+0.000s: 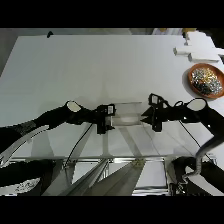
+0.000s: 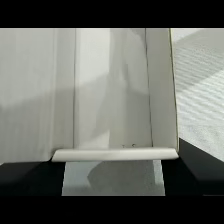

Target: Fold the box and place the chain.

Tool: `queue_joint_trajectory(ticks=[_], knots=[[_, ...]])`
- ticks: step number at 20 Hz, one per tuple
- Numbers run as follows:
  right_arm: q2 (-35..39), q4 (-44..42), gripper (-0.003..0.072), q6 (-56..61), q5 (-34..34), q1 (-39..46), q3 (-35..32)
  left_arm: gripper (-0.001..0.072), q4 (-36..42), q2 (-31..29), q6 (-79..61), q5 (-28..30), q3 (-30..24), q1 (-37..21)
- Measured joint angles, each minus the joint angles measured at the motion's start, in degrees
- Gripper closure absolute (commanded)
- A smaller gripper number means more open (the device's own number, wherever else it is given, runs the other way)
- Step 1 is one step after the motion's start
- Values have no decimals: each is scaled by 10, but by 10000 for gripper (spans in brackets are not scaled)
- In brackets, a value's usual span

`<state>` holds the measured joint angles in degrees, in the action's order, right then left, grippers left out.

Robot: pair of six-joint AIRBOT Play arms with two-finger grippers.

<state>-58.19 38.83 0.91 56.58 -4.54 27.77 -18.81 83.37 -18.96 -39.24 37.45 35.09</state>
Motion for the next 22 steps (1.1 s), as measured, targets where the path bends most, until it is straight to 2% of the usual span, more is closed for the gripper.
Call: queue_joint_trajectory(ticks=[1, 6, 12, 16, 22], knots=[[18, 3, 672, 42, 2, 11, 0, 503, 0, 0, 0, 0, 0, 0], [65, 4, 672, 249, -13, 86, 0, 503, 0, 0, 0, 0, 0, 0], [28, 76, 672, 507, -51, 153, 0, 503, 0, 0, -1, 0, 0, 0], [-29, 97, 672, 579, -42, 150, 0, 503, 0, 0, -1, 0, 0, 0], [-89, 89, 672, 603, -18, 75, 0, 503, 0, 0, -1, 0, 0, 0]])
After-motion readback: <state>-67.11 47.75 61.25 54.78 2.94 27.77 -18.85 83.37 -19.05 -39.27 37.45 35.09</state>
